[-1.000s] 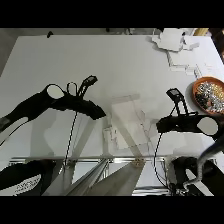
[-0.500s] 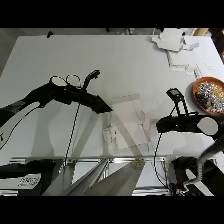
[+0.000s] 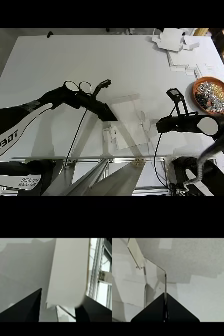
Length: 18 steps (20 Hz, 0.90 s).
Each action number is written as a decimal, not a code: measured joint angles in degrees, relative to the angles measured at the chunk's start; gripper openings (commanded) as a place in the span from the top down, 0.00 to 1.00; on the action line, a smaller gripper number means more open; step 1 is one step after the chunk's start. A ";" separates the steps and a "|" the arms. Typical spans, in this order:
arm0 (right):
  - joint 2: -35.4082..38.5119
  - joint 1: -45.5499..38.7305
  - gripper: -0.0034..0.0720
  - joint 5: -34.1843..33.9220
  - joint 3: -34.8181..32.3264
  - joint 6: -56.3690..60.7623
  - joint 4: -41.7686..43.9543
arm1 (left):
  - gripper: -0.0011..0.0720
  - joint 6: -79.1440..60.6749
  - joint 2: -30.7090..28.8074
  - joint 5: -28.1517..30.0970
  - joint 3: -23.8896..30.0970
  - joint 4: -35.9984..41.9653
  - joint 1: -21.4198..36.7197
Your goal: Fold the box and place the chain.
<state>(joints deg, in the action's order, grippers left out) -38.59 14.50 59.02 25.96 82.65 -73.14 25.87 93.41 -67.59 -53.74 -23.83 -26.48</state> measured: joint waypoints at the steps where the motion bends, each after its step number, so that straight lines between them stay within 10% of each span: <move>1: 0.00 0.02 0.93 0.00 0.00 0.00 0.00 | 0.39 -0.11 0.22 0.31 0.00 0.07 -0.44; 8: 0.00 0.00 0.93 0.02 0.00 0.00 0.00 | 0.90 -0.46 0.70 2.78 0.00 -0.94 -1.64; 15: 0.00 0.02 0.92 0.61 0.00 0.00 0.07 | 0.98 -7.48 0.66 5.27 0.00 -1.38 -1.79; 18: 0.07 0.00 0.64 1.03 0.07 -0.02 -0.11 | 0.98 -10.97 0.63 6.58 0.00 -1.77 -2.29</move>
<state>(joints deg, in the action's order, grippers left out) -38.52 14.50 60.05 26.02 82.63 -73.25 14.90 94.04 -61.01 -53.74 -25.61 -28.77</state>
